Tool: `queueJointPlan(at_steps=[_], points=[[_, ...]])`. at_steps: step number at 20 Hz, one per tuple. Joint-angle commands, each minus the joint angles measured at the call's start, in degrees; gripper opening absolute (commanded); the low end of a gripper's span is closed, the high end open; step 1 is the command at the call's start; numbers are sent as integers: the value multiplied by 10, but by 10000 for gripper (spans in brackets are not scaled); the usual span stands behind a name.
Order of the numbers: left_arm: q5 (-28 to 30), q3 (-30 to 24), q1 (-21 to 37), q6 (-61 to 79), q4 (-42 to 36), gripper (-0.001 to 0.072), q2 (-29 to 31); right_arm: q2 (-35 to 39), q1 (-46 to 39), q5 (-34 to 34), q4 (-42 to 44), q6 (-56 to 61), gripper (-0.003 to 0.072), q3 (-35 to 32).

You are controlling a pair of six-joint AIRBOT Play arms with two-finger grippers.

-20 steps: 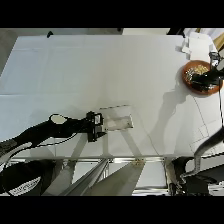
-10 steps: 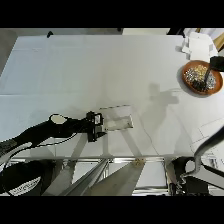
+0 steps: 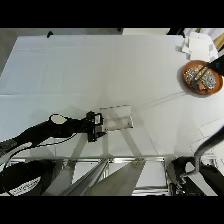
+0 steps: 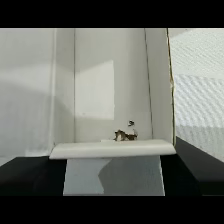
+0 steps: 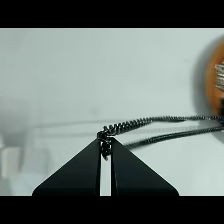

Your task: Fold the box and place the chain.

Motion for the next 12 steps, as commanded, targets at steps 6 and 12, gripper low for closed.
queueJointPlan(at_steps=[6,12], points=[[0,0,0,0,0,68,0,47,227,36,66,34,10,-1],[0,0,0,0,0,68,0,36,421,-92,50,55,10,-52]])
